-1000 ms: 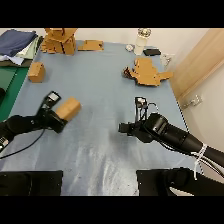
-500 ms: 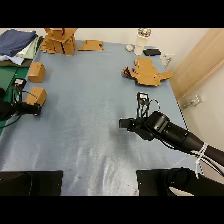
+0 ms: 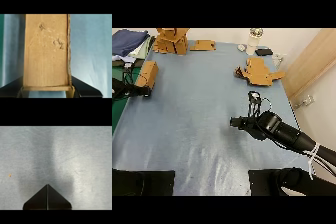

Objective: Fold the box.

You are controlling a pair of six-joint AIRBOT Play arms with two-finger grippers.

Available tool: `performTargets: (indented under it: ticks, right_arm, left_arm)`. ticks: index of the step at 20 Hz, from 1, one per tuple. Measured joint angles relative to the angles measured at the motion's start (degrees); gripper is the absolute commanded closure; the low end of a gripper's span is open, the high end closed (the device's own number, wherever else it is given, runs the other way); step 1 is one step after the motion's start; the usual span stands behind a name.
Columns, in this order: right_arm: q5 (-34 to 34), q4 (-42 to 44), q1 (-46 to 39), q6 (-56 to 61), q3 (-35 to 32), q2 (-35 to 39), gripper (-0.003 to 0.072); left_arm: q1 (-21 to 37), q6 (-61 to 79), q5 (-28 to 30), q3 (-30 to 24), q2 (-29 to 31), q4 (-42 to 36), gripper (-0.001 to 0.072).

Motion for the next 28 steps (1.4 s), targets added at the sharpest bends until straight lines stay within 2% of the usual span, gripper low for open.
performTargets:
  ticks: [9,14,19,20,21,28]
  right_arm:
    - [2.4,-0.5,0.0,0.0,0.0,-0.1,0.0683]
    - [3.1,-0.6,0.0,0.2,0.0,-0.6,0.0684]
    - [3.4,-0.4,0.0,0.2,0.0,-0.8,0.0683]
    - [3.4,-0.3,0.0,0.2,0.0,-0.8,0.0683]
    - [3.4,-0.2,0.0,0.2,0.0,-0.8,0.0683]
    - [3.5,0.3,0.0,0.2,0.0,-0.8,0.0684]
  left_arm:
    - [-0.7,-3.8,-1.4,17.8,-14.2,0.0,0.0239]
    - [-1.6,-4.2,-1.9,23.3,-17.7,0.0,0.0239]
    - [-1.7,-4.4,-2.5,25.4,-19.1,0.1,0.0235]
    - [-1.7,-4.4,-2.7,25.6,-19.3,0.2,0.0100]
    - [-1.7,-4.4,-3.0,25.7,-19.3,0.2,0.0012]
    - [-0.8,-4.4,-7.0,26.0,-17.9,0.5,0.0012]
